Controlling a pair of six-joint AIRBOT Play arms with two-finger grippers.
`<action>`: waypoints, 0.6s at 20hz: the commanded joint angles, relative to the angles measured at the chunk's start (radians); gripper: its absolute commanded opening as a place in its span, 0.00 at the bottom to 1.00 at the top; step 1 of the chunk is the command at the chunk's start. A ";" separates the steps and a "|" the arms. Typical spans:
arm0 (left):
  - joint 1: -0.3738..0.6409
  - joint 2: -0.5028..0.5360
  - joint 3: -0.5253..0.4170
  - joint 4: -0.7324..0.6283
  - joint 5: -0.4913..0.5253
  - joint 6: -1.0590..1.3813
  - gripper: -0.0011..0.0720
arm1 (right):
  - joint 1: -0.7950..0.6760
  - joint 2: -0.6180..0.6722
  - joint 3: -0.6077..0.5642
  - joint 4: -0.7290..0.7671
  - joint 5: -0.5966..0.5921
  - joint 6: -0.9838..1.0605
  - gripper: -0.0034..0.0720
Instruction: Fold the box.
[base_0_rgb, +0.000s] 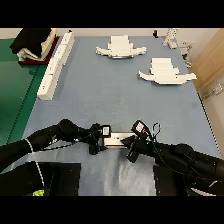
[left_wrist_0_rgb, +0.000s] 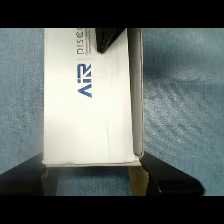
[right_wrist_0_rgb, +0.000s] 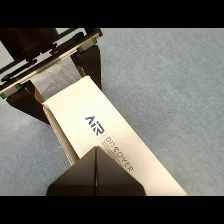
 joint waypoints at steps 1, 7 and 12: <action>0.000 0.000 0.000 0.000 0.000 0.000 0.64 | 0.009 -0.004 -0.014 0.004 0.010 0.001 0.05; 0.000 0.000 0.000 0.000 0.000 0.000 0.64 | 0.010 -0.004 -0.021 0.004 0.008 0.001 0.05; 0.000 0.000 0.000 0.000 0.000 0.000 0.64 | 0.010 -0.004 -0.021 0.004 0.008 0.001 0.05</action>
